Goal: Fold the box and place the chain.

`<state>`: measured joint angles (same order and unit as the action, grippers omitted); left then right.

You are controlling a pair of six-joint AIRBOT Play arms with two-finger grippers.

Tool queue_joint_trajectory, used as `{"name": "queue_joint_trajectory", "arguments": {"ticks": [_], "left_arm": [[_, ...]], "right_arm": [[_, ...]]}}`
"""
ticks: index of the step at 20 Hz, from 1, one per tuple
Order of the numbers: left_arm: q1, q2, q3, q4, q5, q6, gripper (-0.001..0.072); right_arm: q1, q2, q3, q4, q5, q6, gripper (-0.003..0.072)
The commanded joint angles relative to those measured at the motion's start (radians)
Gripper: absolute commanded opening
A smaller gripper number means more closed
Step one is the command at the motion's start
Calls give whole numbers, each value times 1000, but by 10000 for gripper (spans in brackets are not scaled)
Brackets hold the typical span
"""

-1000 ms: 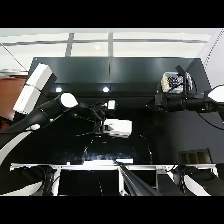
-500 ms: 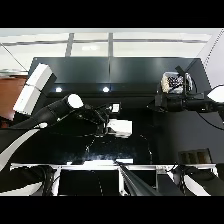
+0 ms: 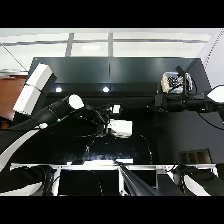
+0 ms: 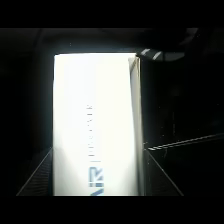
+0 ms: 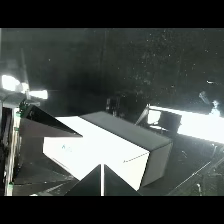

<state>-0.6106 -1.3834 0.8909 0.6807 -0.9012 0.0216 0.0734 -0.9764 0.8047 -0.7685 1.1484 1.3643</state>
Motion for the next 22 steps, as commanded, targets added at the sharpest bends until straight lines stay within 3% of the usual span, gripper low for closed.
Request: {"name": "queue_joint_trajectory", "arguments": {"ticks": [1, 16, 22], "left_arm": [[0, 8, 1, -12, 3, -11, 717], [0, -21, 0, -4, -19, -55, 717], [-14, -77, 0, 5, -22, -81, 716]], "right_arm": [[-1, 0, 0, 0, 0, 0, 25], [-1, 0, 0, 0, 0, 0, 25], [-1, 0, 0, 0, 0, 0, 25]]}}
